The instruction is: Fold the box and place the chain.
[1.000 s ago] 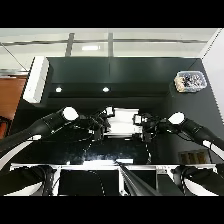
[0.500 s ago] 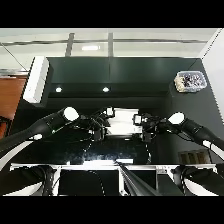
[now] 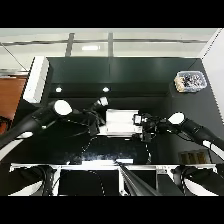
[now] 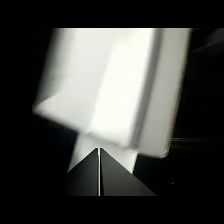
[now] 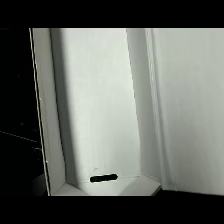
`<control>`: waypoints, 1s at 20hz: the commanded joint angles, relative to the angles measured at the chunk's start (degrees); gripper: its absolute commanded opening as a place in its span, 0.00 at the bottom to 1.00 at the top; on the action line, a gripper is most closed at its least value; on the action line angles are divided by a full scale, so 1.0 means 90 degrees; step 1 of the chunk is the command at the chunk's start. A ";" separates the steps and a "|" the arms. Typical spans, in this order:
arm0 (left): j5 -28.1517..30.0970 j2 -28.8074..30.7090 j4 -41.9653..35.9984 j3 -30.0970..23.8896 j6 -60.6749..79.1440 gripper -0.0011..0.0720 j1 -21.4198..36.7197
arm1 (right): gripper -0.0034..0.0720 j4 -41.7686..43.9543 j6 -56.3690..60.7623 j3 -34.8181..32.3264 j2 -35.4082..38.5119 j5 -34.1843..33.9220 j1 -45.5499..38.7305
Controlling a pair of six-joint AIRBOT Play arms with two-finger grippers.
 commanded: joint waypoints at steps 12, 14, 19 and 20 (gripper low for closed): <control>-0.1151 0.0517 0.1066 -0.1129 -0.6846 0.06 0.2849 | 0.60 0.0007 0.0000 0.0002 -0.0002 -0.0019 0.0007; -0.1056 0.0199 0.0002 -0.1285 -0.6188 0.06 0.2633 | 0.59 0.0007 0.0002 0.0002 -0.0002 -0.0019 0.0007; -0.0920 -0.0789 -0.1999 -0.1268 -0.4707 0.06 0.2089 | 0.60 0.0007 0.0002 0.0002 -0.0002 -0.0019 0.0007; -0.0908 -0.0971 -0.2079 -0.1265 -0.4624 0.06 0.1933 | 0.59 0.0007 0.0002 0.0002 -0.0002 -0.0019 0.0007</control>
